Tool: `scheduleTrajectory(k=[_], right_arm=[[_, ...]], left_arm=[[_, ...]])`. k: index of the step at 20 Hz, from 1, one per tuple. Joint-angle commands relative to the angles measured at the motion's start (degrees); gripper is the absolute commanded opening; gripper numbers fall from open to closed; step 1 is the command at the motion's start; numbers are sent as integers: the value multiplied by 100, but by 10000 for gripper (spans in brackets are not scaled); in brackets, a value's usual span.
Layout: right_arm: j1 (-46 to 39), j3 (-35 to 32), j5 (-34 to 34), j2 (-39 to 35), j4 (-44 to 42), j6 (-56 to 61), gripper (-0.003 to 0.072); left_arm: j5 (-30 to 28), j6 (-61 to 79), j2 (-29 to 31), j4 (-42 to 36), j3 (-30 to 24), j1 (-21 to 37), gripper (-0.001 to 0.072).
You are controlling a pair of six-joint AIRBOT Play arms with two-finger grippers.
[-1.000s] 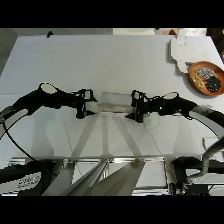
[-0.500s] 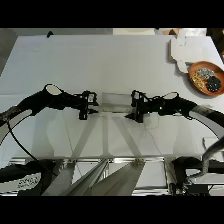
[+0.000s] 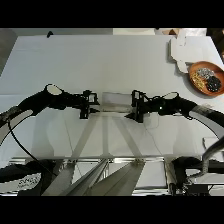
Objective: Fold the box and place the chain.
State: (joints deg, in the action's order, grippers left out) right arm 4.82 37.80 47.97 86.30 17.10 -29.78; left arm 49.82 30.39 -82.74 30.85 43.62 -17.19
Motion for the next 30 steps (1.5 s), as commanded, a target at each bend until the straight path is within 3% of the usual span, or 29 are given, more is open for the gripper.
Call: scheduleTrajectory(k=[1, 9, 13, 15, 24, 30], right_arm=[[4, 4, 7, -4, 4, -4, 361], [4, 4, 7, -4, 4, -4, 361], [4, 4, 7, -4, 4, -4, 361], [4, 4, 7, -4, 4, -4, 361], [4, 4, 7, -4, 4, -4, 361], [4, 4, 7, -4, 4, -4, 361]], left_arm=[[-79, 76, -4, -125, -2, -4, 281], [162, 280, -4, -96, -2, -4, 299], [269, 260, -4, 284, -2, -2, 304], [260, 262, -4, 262, -2, -2, 367], [52, 308, -4, 90, -2, -4, 356], [308, 452, -4, 85, -2, -4, 350]])
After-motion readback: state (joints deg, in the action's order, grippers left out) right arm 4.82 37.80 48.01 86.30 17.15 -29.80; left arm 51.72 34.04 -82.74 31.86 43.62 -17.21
